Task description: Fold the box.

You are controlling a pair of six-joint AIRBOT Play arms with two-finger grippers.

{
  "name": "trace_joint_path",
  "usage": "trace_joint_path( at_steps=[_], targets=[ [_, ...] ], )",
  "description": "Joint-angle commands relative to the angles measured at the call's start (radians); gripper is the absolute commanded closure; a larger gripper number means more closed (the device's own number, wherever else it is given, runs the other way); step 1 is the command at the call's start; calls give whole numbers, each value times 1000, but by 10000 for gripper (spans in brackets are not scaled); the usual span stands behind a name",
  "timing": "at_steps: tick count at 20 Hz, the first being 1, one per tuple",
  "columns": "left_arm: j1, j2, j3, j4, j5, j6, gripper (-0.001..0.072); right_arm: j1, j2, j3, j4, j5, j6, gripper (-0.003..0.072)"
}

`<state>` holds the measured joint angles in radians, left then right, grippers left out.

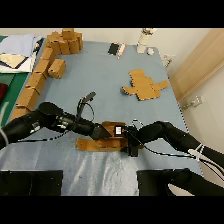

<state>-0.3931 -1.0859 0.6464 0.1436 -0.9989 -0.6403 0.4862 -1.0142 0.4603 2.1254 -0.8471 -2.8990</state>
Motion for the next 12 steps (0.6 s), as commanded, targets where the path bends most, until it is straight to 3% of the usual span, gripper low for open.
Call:
trace_joint_path(
  at_steps=[1, 3, 6, 8, 9, 12],
  targets=[
    [31, 157, 2, 189, -138, 120, 701, 0, -1, 0, 0, 0, 0, 246],
    [31, 249, 2, 350, -134, 137, 699, 0, -1, 0, -1, 0, 0, 246],
    [107, 336, -76, 389, -118, 371, 686, 0, -2, 0, 0, -1, 0, 247],
    [140, 352, -175, 378, -10, 506, 98, 0, -1, 0, -10, 0, 0, 246],
    [140, 352, -225, 377, 54, 544, 44, 0, -1, 0, -10, 0, 0, 247],
    [136, 350, -316, 372, 157, 703, 42, 0, -1, 0, -10, 0, 0, 247]
  ],
)
